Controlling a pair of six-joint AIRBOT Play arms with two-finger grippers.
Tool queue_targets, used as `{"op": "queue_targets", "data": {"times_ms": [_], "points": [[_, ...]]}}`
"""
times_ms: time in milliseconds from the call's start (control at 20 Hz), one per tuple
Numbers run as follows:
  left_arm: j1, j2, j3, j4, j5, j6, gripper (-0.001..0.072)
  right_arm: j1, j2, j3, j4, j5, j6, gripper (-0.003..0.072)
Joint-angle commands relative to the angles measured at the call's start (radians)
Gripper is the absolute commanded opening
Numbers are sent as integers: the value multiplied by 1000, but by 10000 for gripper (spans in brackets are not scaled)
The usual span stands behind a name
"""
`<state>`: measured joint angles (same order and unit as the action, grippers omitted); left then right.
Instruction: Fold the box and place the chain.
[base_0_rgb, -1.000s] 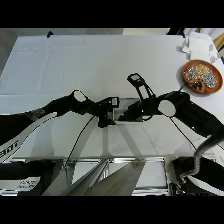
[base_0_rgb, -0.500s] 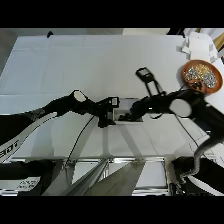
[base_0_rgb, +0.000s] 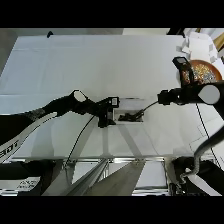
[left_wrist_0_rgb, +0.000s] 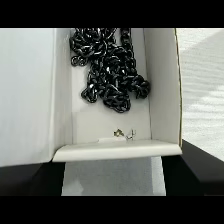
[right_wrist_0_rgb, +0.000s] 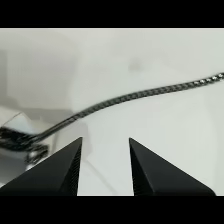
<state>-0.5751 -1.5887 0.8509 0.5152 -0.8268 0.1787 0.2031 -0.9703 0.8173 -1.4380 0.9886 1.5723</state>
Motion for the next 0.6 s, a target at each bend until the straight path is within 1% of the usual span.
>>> {"op": "queue_targets", "data": {"times_ms": [0,250,550], "points": [[0,0,0,0,0,0,310,-62,-135,1,-18,-74,-2,349],[0,0,0,0,0,0,310,-62,-320,2,-20,-131,-2,349],[0,0,0,0,0,0,310,-60,-388,2,-20,-176,-2,346]]}}
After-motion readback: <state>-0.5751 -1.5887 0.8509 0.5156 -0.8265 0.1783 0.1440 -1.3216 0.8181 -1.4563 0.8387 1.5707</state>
